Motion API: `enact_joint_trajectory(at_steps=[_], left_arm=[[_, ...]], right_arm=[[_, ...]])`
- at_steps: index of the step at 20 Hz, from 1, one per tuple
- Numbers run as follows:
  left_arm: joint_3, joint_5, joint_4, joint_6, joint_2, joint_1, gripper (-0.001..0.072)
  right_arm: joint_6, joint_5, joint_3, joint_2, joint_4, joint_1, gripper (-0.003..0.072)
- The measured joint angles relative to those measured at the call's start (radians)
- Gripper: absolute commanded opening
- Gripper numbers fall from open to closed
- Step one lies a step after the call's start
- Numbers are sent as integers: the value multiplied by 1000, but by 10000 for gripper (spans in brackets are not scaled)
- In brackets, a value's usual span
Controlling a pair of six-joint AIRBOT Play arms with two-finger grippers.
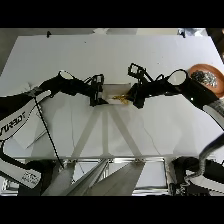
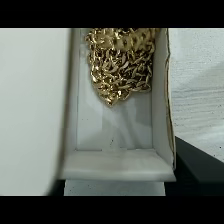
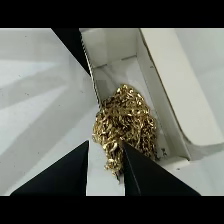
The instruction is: Fold the box and place the chain.
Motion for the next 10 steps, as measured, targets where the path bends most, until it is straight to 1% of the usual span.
enact_joint_trajectory(at_steps=[3,6,10], left_arm=[[0,0,0,0,0,0,326],[0,0,0,0,0,0,326],[0,0,0,0,0,0,326]], right_arm=[[37,-6,0,55,-21,1,245],[94,-10,0,139,-36,1,245],[213,21,-17,238,-100,1,245]])
